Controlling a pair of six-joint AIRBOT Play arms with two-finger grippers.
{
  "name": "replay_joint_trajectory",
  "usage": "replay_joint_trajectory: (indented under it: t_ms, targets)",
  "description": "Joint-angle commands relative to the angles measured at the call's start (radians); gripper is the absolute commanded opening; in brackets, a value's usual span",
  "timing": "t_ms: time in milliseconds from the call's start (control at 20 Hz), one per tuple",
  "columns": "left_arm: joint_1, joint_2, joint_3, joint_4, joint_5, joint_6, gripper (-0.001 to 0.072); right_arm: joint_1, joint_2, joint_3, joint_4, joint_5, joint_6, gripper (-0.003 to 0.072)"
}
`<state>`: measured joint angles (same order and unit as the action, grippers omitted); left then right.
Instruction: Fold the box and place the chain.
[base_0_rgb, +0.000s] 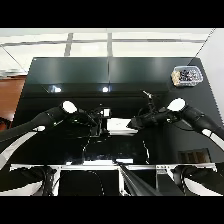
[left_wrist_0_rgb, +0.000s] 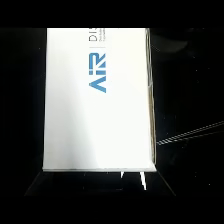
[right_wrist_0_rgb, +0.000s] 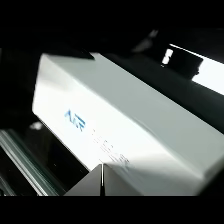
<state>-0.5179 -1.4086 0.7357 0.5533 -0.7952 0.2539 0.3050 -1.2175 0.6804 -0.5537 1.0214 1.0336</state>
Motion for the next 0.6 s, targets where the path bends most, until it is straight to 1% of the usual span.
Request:
replay_joint_trajectory:
  t_ms: [0, 100, 150, 200, 250, 300, 400, 450, 500, 550]
  targets:
    - [0.002, 0.0, 0.0, 0.0, 0.002, 0.001, 0.0508, -0.08, 0.074, 0.077, 0.002, 0.201, -0.021, 0.0014]
    - [0.001, 0.004, 0.003, 0.0, 0.0, 0.0, 0.0509, -0.187, 0.151, 0.13, -0.043, 0.306, -0.02, 0.0014]
    - [0.001, 0.013, 0.006, 0.006, -0.002, -0.021, 0.052, -0.241, 0.188, 0.143, -0.064, 0.333, -0.02, 0.0014]
    - [0.001, 0.025, 0.012, 0.02, -0.003, -0.056, 0.0574, -0.302, 0.229, 0.144, -0.078, 0.347, -0.02, 0.0014]
    - [0.001, 0.043, 0.02, 0.053, -0.003, -0.108, 0.072, -0.353, 0.262, 0.144, -0.099, 0.355, -0.02, 0.0014]
    - [0.002, 0.065, 0.035, 0.109, -0.026, -0.175, 0.072, -0.405, 0.29, 0.144, -0.122, 0.365, -0.02, 0.0014]
    - [0.001, 0.112, 0.071, 0.22, -0.117, -0.28, 0.072, -0.479, 0.317, 0.144, -0.147, 0.39, -0.02, 0.0014]
    - [0.001, 0.133, 0.093, 0.243, -0.175, -0.316, 0.072, -0.507, 0.319, 0.144, -0.156, 0.397, -0.02, 0.0014]
    - [-0.001, 0.143, 0.114, 0.237, -0.205, -0.333, 0.072, -0.523, 0.319, 0.14, -0.158, 0.391, -0.02, 0.0014]
    - [-0.015, 0.141, 0.141, 0.211, -0.2, -0.35, 0.0719, -0.529, 0.319, 0.137, -0.158, 0.376, -0.02, 0.0014]
